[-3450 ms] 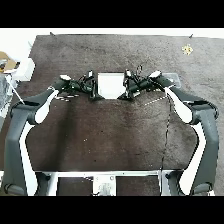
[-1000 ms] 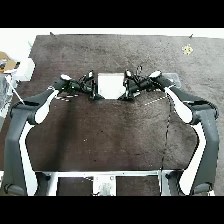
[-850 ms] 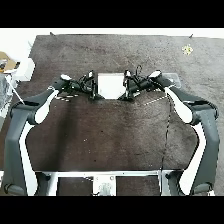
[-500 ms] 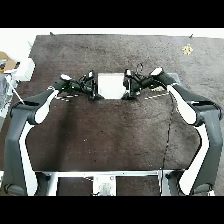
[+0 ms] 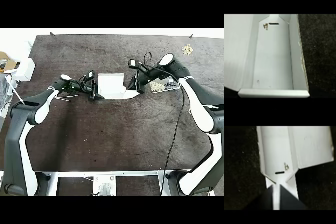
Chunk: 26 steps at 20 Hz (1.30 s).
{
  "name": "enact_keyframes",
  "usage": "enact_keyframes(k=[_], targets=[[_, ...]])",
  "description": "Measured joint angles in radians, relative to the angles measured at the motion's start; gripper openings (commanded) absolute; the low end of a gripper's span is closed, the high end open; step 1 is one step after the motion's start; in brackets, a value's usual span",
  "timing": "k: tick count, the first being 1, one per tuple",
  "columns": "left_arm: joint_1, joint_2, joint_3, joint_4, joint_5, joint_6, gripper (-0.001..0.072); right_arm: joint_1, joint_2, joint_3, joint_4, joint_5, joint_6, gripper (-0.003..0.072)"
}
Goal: Fold the box and place the chain.
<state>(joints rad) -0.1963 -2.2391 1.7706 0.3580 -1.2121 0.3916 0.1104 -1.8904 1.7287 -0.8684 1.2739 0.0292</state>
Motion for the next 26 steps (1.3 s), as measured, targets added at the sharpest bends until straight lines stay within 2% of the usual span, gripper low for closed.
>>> enact_keyframes(k=[4,10,16,26], targets=[[0.000,0.000,0.000,0.000,0.000,0.000,0.0349,0.008,-0.011,0.000,0.208,-0.035,-0.005,0.0001],[0.000,0.000,0.000,0.000,0.000,0.000,0.0349,0.010,-0.087,0.000,0.404,-0.231,-0.056,0.0001],[0.000,0.000,0.000,0.000,0.000,0.000,0.0349,0.010,-0.154,0.000,0.397,-0.296,-0.082,0.0001],[0.000,0.000,0.000,-0.001,0.000,0.000,0.0349,0.010,-0.182,0.000,0.358,-0.305,-0.107,0.0001]])
